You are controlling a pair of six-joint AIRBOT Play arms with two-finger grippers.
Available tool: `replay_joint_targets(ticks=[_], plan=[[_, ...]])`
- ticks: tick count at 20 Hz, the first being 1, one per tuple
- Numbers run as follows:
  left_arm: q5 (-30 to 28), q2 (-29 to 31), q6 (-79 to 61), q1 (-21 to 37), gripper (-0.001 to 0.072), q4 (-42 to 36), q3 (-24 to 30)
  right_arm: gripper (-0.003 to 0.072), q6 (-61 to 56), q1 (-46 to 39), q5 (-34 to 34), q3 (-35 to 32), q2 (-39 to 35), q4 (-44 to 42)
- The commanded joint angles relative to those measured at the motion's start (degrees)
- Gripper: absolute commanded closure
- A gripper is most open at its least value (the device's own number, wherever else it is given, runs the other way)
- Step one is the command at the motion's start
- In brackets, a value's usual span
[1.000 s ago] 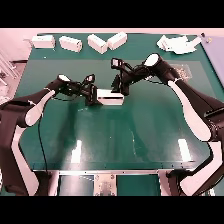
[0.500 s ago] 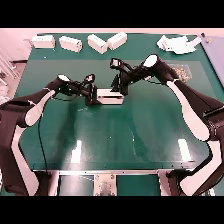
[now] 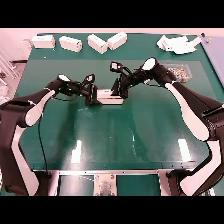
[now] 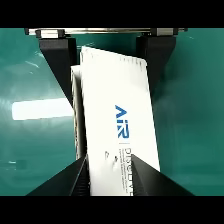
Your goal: Fold the box and place the chain.
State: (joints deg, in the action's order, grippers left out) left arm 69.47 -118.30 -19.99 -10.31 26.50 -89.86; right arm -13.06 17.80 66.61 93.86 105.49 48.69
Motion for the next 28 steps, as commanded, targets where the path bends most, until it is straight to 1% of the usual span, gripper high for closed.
replay_joint_targets(ticks=[1, 3, 5, 8, 9, 12, 15, 19, 21, 22, 23, 26, 28], plan=[[0.0, 0.0, 0.0, 0.0, 0.0331, 0.0, 0.0, 0.0386, -1.7, 0.1, 1.7, -0.8, 0.0, 0.0], [0.0, 0.0, 0.0, 0.0, 0.0331, 0.0, 0.0, 0.0383, -1.7, 0.3, 2.1, -2.3, 0.0, 0.0], [0.0, 0.0, 0.0, 0.0, 0.0331, 0.0, 0.0, 0.0309, -1.2, 0.3, 2.0, -3.6, 0.0, -0.9], [0.0, 0.0, 0.0, 0.0, 0.0331, 0.0, 0.0, 0.0297, 1.8, 0.2, 2.0, -5.6, 0.0, -3.6], [0.0, 0.0, 0.0, 0.0, 0.0331, 0.0, 0.0, 0.0250, 3.0, 0.2, 2.0, -6.2, 0.0, -4.1], [0.0, 0.0, 0.0, 0.0, 0.0331, 0.0, 0.0, 0.0247, 4.9, -0.3, 2.0, -6.7, 0.0, -7.1], [0.0, 0.0, 0.0, 0.0, 0.0331, 0.0, 0.0, 0.0247, 6.1, -2.2, 2.1, -6.6, -0.1, -14.7], [0.0, 0.0, 0.0, 0.0, 0.0331, 0.0, 0.0, 0.0258, 8.2, -4.7, 5.7, -6.5, -0.3, -24.5], [0.0, 0.0, 0.0, 0.0, 0.0331, 0.0, 0.0, 0.0314, 8.4, -5.2, 5.9, -6.5, -0.2, -26.2], [0.0, 0.0, 0.0, 0.0, 0.0331, 0.0, 0.0, 0.0362, 8.4, -5.2, 5.8, -6.5, -0.2, -26.2], [0.0, 0.0, 0.0, 0.0, 0.0331, 0.0, 0.0, 0.0428, 8.4, -5.2, 5.8, -6.6, -0.1, -26.2], [0.0, 0.0, 0.0, 0.0, 0.0331, 0.0, 0.0, 0.0664, 8.3, -5.1, 5.5, -7.6, 1.3, -26.1], [0.0, 0.0, 0.0, 0.0, 0.0331, 0.0, 0.0, 0.0671, 7.3, -5.1, 5.1, -8.5, 2.9, -25.4]])
